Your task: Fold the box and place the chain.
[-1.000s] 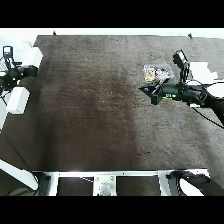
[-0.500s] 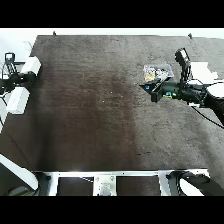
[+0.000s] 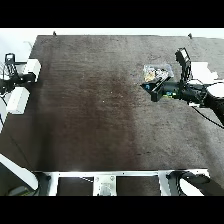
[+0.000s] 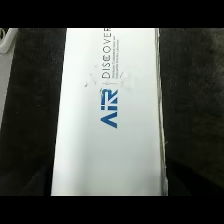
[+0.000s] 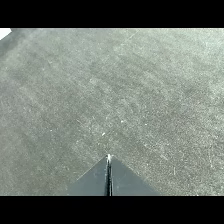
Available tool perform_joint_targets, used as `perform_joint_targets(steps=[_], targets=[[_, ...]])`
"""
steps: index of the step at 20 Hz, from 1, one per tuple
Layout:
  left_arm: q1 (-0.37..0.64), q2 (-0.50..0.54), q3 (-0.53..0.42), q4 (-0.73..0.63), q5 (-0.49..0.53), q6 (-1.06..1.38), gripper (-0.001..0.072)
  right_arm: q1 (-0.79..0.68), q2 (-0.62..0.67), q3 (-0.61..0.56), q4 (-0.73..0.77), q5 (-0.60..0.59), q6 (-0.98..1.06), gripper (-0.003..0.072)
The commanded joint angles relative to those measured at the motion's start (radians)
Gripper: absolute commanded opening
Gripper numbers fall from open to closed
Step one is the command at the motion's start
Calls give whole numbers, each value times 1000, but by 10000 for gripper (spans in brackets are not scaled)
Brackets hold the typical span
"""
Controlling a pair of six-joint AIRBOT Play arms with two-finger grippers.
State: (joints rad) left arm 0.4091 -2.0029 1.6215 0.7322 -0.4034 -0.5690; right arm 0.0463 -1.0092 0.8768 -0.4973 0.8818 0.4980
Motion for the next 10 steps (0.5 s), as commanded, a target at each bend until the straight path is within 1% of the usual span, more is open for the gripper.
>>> perform_joint_targets(steps=[1,2,3,5,6,7,8,9,10], targets=[[0,31,3,27,-42,10,719,0,0,0,0,-1,-1,144],[0,50,3,61,-52,9,719,0,0,0,0,-2,-1,238],[0,72,5,89,-54,8,719,0,0,0,0,-1,0,248],[0,117,5,105,-68,-2,717,0,0,0,0,-1,-1,241],[0,148,5,105,-87,-2,715,0,0,2,0,-3,-1,203],[0,180,5,100,-122,-3,637,0,2,3,0,-5,-2,84],[0,218,5,95,-176,-1,298,0,11,2,0,-16,-5,37],[0,253,5,94,-231,7,24,0,24,2,0,-45,-4,13],[0,286,5,71,-282,31,16,0,45,2,-1,-94,-4,13]])
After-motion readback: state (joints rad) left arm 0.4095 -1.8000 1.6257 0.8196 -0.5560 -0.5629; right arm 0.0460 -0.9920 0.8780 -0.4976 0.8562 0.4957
